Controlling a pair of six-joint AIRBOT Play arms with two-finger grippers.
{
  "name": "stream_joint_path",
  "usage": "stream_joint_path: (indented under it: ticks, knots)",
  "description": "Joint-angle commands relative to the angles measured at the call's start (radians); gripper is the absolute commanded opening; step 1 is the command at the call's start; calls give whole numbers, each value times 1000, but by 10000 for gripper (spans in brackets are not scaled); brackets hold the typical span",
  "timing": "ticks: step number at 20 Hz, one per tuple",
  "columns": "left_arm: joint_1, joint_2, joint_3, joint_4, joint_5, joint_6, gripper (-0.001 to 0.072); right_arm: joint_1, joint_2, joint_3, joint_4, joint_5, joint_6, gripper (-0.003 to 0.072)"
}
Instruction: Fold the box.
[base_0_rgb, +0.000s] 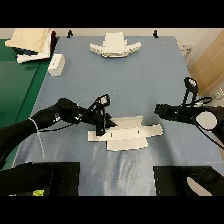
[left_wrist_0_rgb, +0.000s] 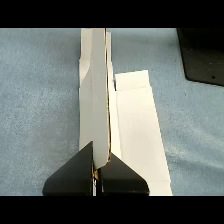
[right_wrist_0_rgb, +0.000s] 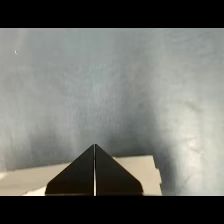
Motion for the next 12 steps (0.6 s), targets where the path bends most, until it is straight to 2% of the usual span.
stream_joint_path:
  ticks: [1,4,6,7,9,10,11,12]
  knots:
    - [1,1,-1,3,2,2,16,1,1,2,121,193,-101,4]
    - [1,1,-1,3,2,2,16,10,1,1,226,425,-184,4]
    - [1,1,-1,3,1,2,16,97,2,0,269,527,-317,4]
    - [1,1,-1,3,2,2,15,168,3,0,270,536,-408,4]
    - [1,1,-1,3,1,2,16,358,6,-2,246,473,-621,4]
    - [1,1,-1,3,1,2,16,461,4,-2,204,425,-714,46]
    - [1,1,-1,3,1,2,16,550,-3,-2,134,377,-766,257]
    - [1,1,-1,3,1,2,16,631,-14,-3,39,331,-779,549]
